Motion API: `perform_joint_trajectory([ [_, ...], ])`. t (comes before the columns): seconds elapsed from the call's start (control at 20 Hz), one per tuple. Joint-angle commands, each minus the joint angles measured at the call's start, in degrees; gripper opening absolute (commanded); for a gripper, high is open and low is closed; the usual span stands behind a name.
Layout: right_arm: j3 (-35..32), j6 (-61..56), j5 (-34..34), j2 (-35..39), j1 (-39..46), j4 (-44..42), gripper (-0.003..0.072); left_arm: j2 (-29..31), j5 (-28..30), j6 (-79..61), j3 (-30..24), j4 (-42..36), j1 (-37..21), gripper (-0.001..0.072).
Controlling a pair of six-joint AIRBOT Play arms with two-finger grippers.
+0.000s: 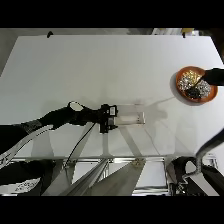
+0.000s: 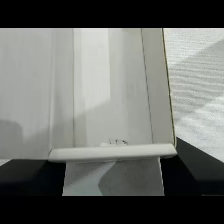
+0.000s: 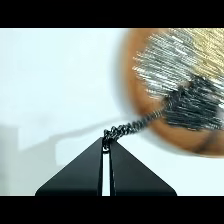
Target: Fold the box and place the chain.
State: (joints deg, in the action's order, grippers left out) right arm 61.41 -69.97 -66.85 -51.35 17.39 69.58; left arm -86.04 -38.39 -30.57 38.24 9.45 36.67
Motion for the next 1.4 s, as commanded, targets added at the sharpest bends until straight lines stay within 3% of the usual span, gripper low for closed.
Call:
perform_joint_trajectory([
  [0.0, 0.0, 0.4, -6.1, 9.2, -6.3, -4.6, 0.0010, 0.0, 0.0, 0.0, 0.0, 0.0, 0.0, 0.0170],
  [0.2, 0.0, -1.5, -10.4, 15.0, -16.1, -6.1, 0.0010, 0.0, 0.0, 0.0, 0.0, 0.0, 0.0, 0.0170],
  [0.45, 0.0, -3.7, -10.7, 18.5, -27.3, -12.3, 0.0010, 0.0, 0.0, 0.0, 0.0, 0.0, 0.0, 0.0170],
  [0.75, -4.4, -4.6, -2.8, 18.2, -41.4, -13.7, 0.0010, 0.0, 0.0, 0.0, 0.0, 0.0, 0.0, 0.0170],
  [1.1, -14.2, -1.9, 8.0, 9.9, -46.4, -12.7, 0.0011, 0.0, 0.0, 0.0, 0.0, 0.0, 0.0, 0.0170],
  [1.35, -16.3, 0.0, 14.5, 0.5, -47.4, -12.6, 0.0011, 0.0, 0.0, 0.0, 0.0, 0.0, 0.0, 0.0170],
])
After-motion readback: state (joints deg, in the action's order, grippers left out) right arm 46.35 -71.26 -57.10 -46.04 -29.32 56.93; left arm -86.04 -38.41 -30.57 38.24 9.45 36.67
